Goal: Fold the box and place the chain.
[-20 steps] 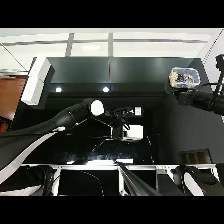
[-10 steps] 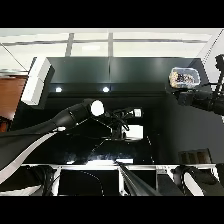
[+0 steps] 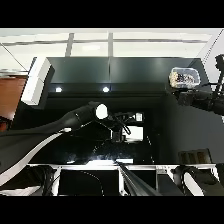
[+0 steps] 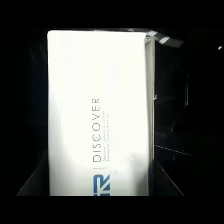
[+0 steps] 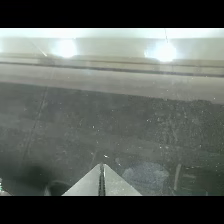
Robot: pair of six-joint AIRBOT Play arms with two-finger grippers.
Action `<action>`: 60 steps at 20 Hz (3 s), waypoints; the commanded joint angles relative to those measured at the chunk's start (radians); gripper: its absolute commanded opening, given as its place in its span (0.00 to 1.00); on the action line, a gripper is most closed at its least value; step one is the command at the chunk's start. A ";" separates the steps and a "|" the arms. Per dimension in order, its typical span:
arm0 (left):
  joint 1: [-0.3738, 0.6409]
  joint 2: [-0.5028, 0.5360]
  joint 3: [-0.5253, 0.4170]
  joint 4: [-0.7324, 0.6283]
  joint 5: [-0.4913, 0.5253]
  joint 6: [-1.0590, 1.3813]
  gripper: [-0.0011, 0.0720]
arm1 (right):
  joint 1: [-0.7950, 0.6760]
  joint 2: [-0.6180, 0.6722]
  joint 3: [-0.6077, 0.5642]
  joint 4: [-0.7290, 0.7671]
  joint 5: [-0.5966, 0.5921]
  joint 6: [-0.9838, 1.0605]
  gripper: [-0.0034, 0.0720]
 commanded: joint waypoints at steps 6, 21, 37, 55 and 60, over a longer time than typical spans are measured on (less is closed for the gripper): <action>0.055 0.042 0.008 0.185 -0.003 -0.248 0.51 | 0.000 0.000 0.000 0.000 0.000 0.001 0.10; 1.103 0.469 -0.223 0.363 -0.393 -0.598 0.50 | 0.000 0.000 0.000 0.000 0.008 0.000 0.10; 1.539 0.364 -0.284 0.245 -0.090 -0.412 0.51 | 0.000 -0.002 0.000 0.000 0.005 0.001 0.10; 1.159 0.627 -0.004 0.053 -0.324 -0.616 0.05 | 0.000 -0.002 0.000 -0.011 0.037 0.010 0.10; 0.598 0.686 -0.191 0.160 0.123 -0.819 0.05 | 0.000 -0.002 -0.066 -0.132 0.036 0.080 0.10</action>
